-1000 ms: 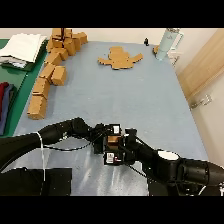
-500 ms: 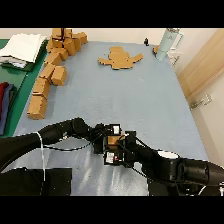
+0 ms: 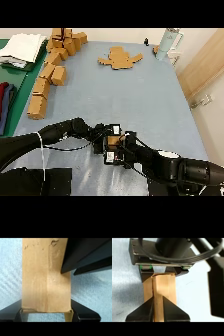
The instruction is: Fold the box.
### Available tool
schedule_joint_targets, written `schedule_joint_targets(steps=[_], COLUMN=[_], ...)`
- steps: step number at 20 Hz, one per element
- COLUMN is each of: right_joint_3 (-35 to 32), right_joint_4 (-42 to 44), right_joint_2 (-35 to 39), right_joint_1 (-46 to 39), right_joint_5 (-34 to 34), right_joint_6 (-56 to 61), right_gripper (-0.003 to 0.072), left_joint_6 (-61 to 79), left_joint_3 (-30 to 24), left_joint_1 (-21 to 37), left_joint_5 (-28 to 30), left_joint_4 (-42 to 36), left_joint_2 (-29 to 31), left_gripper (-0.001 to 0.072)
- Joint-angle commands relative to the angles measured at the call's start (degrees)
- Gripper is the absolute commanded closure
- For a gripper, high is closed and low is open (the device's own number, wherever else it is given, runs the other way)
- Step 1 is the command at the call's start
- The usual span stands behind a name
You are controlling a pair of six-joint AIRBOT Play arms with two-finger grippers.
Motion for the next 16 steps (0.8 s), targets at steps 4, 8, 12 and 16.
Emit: schedule_joint_targets(steps=[4,8,12,16], right_joint_3=[0.1,-0.1,-0.1,-0.1], right_joint_4=[-2.8,-4.0,-3.3,0.0], right_joint_2=[3.1,2.2,0.2,-1.0], right_joint_1=[0.0,-0.9,-1.1,-1.0], right_joint_5=[-0.6,-1.9,-0.6,-0.5], right_joint_6=[0.0,0.0,0.0,0.0], right_gripper=[0.0523,0.0680,0.0679,0.0679], left_joint_6=[0.0,0.0,0.0,0.0], left_joint_3=[0.0,0.0,0.0,0.0], left_joint_1=[0.0,0.0,0.0,0.0], left_joint_5=[0.0,0.0,0.0,0.0], left_joint_4=[0.0,0.0,0.0,0.0], left_joint_2=[0.0,0.0,0.0,0.0], left_gripper=[0.0197,0.0197,0.0197,0.0197])
